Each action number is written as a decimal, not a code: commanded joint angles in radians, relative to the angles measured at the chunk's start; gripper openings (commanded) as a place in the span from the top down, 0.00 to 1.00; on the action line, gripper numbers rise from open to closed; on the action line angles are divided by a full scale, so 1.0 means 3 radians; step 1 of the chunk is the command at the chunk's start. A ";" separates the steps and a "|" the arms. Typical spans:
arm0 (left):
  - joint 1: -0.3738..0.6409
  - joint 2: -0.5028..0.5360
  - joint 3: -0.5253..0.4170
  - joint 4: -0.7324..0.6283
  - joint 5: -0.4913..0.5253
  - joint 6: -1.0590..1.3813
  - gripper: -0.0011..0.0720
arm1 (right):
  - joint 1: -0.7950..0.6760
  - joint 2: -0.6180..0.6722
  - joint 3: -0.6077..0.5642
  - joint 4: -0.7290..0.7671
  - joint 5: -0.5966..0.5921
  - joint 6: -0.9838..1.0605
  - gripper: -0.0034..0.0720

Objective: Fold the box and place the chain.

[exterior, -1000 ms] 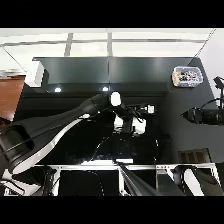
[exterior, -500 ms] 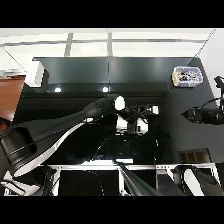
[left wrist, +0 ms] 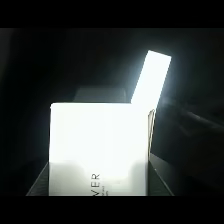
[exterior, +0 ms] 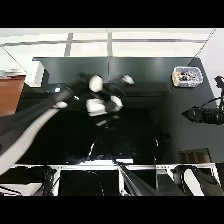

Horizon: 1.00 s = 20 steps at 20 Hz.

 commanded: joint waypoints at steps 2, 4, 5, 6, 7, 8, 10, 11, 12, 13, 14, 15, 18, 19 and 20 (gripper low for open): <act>0.1207 0.0305 -0.0200 0.0458 -0.1030 -0.1035 0.51 | 0.0000 0.0003 -0.0001 0.0001 -0.0038 -0.0003 0.93; 0.1840 0.0502 -0.0497 0.0432 -0.1143 -0.1092 0.51 | 0.0000 0.0003 -0.0001 0.0001 -0.0038 -0.0015 0.93; 0.2168 0.0626 -0.0657 0.0420 -0.1108 -0.1104 0.51 | 0.0000 0.0003 -0.0001 0.0001 -0.0037 -0.0025 0.93; 0.2467 0.0735 -0.0778 0.0417 -0.1039 -0.1146 0.51 | 0.0000 0.0003 -0.0001 0.0001 -0.0036 -0.0024 0.93; 0.2753 0.0825 -0.0852 0.0412 -0.0960 -0.1177 0.51 | 0.0000 0.0003 -0.0001 0.0003 -0.0039 -0.0024 0.93; 0.3033 0.0898 -0.0886 0.0367 -0.0844 -0.1179 0.51 | 0.0000 0.0003 -0.0001 0.0003 -0.0042 -0.0024 0.93; 0.3424 0.0942 -0.0881 0.0177 -0.0591 -0.0980 0.51 | 0.0000 0.0003 -0.0001 0.0013 -0.0052 -0.0022 0.93; 0.3520 0.0937 -0.0881 0.0125 -0.0453 -0.0863 0.51 | 0.0000 0.0003 -0.0001 0.0029 -0.0057 -0.0022 0.93; 0.3567 0.0924 -0.0881 0.0098 -0.0271 -0.0776 0.51 | 0.0000 0.0003 -0.0001 0.0042 -0.0066 -0.0022 0.93; 0.3576 0.0908 -0.0881 0.0072 -0.0041 -0.0702 0.51 | 0.0000 0.0003 -0.0001 0.0042 -0.0089 -0.0022 0.93; 0.3566 0.0888 -0.0881 0.0045 0.0196 -0.0647 0.51 | 0.0000 0.0003 -0.0001 0.0043 -0.0130 -0.0020 0.93; 0.3546 0.0860 -0.0881 0.0009 0.0436 -0.0587 0.51 | 0.0000 0.0003 -0.0001 0.0056 -0.0175 -0.0020 0.93; 0.3526 0.0675 -0.0855 -0.0150 0.1068 -0.0535 0.51 | 0.0000 0.0003 -0.0001 0.0118 -0.0298 -0.0009 0.93; 0.3526 0.0554 -0.0792 -0.0251 0.1100 -0.0511 0.51 | 0.0000 0.0003 -0.0001 0.0116 -0.0329 -0.0009 0.93; 0.3524 0.0425 -0.0720 -0.0327 0.1087 -0.0444 0.51 | 0.0000 0.0003 -0.0001 0.0118 -0.0356 -0.0009 0.93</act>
